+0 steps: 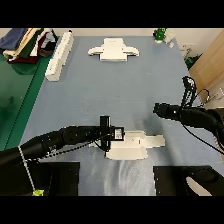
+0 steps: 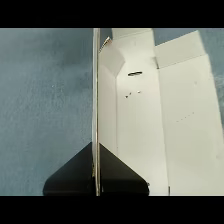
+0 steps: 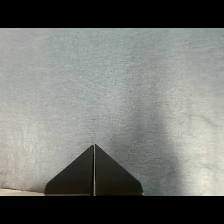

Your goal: Fold the box.

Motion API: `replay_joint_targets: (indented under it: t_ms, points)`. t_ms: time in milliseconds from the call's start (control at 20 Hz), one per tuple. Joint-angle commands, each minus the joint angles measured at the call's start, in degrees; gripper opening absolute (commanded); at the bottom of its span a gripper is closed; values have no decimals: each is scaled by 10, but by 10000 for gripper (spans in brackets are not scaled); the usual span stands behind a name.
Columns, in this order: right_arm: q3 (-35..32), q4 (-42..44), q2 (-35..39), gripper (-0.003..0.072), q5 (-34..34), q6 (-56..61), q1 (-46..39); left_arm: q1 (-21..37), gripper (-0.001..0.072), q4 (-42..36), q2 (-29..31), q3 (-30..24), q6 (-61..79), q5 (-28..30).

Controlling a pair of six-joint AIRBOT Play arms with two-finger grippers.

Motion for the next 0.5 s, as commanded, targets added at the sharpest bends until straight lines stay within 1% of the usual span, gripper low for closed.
replay_joint_targets:
  t_ms: [0,300,450]
  points:
    - [0,0,1,1,0,0,0,-8,13,1,-13,-4,-16,7]
    - [0,0,1,2,0,0,0,-9,13,1,-13,-5,-17,-15]
    - [0,0,1,1,0,0,0,-9,14,1,-8,-5,-57,-53]
